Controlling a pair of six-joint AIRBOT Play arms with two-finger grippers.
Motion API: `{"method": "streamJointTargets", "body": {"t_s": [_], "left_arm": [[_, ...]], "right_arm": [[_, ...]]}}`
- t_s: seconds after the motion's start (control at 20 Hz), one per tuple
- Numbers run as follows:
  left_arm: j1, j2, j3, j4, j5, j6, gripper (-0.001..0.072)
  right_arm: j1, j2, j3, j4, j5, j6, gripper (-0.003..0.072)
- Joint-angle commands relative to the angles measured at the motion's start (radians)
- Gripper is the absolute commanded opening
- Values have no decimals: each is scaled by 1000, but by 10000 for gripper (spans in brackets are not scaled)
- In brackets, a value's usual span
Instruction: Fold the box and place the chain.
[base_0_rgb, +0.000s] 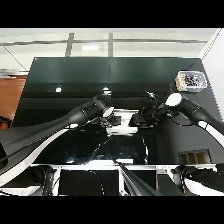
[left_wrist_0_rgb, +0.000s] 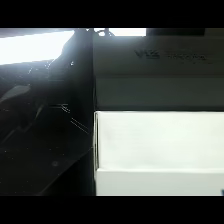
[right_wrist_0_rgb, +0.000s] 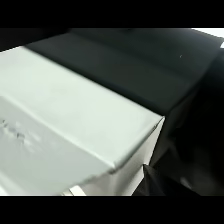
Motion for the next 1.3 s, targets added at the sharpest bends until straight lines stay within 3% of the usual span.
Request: {"method": "streamJointTargets", "body": {"t_s": [0.0, 0.25, 0.45, 0.6, 0.65, 0.7, 1.2, 1.25], "left_arm": [[1, 0, 0, 0, 0, 0, 28], [1, 0, 0, 1, 1, 0, 29], [1, 0, 0, 1, 1, 0, 28], [1, 0, 0, 0, 0, 0, 28], [1, 0, 0, 0, 0, 0, 28], [1, 0, 0, 1, 0, 0, 28], [1, 0, 0, 1, 1, 0, 28], [1, 0, 0, 0, 0, 0, 29]], "right_arm": [[108, 0, 56, -238, -54, 241, 542], [261, -1, 91, -528, -32, 552, 542], [366, -9, 137, -658, -32, 653, 542], [373, -14, 137, -667, -16, 717, 533], [373, -14, 137, -674, -11, 735, 499], [373, -14, 137, -678, -10, 745, 366], [372, -56, 137, -674, -10, 834, 340], [369, -57, 137, -673, -11, 838, 146]]}}
